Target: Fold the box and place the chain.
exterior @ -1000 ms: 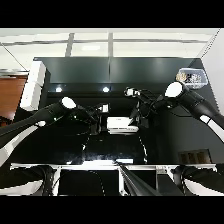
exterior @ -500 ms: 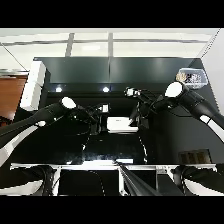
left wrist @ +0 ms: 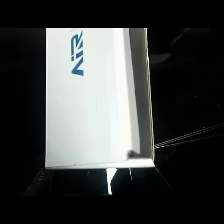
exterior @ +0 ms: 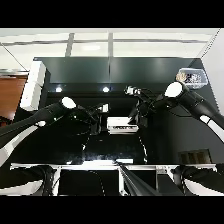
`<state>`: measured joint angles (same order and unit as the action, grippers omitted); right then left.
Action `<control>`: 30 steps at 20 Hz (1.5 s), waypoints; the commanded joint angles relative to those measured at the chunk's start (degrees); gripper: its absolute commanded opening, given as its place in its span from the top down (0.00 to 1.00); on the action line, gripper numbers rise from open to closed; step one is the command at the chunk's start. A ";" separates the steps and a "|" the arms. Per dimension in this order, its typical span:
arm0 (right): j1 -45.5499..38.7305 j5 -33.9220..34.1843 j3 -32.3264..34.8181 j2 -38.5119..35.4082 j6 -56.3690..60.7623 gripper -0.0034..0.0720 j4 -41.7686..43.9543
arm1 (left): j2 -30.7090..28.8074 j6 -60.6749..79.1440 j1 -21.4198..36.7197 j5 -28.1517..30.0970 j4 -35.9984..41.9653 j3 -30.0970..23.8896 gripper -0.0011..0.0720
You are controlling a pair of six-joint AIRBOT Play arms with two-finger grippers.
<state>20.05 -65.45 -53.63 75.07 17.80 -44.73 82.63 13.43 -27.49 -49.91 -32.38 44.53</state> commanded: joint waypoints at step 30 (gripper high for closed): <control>0.07 -1.42 1.38 -0.22 1.92 0.47 -0.42 | 0.00 0.09 -0.02 -0.09 -0.02 0.00 0.29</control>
<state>20.05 -65.91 -52.23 75.00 18.98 -45.04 82.63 13.54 -27.49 -50.04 -32.40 44.56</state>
